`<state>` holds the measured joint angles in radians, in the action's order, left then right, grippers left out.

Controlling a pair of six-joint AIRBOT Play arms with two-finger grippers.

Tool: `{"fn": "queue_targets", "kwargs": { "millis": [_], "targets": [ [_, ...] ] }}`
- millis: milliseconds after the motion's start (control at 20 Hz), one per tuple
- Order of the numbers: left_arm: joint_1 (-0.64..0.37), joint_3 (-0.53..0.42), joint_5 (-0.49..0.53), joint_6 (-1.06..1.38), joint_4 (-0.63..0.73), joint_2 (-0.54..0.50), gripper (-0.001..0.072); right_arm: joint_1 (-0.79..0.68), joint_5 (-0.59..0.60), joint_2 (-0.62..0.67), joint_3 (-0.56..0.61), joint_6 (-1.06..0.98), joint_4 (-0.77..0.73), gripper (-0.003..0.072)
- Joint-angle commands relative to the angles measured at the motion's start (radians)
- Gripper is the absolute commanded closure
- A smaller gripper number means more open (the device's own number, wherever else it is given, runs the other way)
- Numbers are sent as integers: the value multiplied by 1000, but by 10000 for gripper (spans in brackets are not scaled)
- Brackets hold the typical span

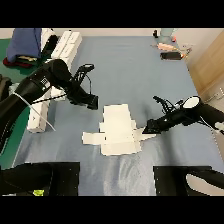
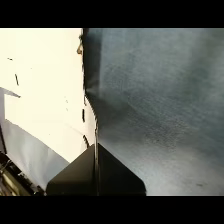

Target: Fold the box.

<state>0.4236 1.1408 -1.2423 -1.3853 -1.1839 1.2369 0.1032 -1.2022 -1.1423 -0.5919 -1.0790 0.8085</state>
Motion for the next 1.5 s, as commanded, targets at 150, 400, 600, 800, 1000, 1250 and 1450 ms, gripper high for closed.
{"fn": "queue_targets", "kwargs": {
  "millis": [150, 400, 600, 800, 1000, 1250, 1450],
  "targets": [
    [-25, -104, -74, 129, 140, -2, 18, 143, 169, 185, 77, 6, 50, 683],
    [-25, -245, 95, 251, 293, 4, 19, 154, 169, 203, 77, 6, 60, 683],
    [-25, -268, 215, 337, 375, 55, 77, 155, 167, 203, 77, 6, 60, 683],
    [-26, -267, 246, 503, 558, 147, 77, 155, 164, 203, 77, 6, 60, 683],
    [-26, -267, 200, 618, 665, 212, 79, 155, 150, 203, 77, 7, 60, 683],
    [-26, -261, 109, 691, 664, 211, 421, 154, 141, 203, 77, 7, 70, 683],
    [-46, -244, 102, 687, 662, 211, 383, 154, 137, 203, 78, 7, 84, 683]
  ]
}}
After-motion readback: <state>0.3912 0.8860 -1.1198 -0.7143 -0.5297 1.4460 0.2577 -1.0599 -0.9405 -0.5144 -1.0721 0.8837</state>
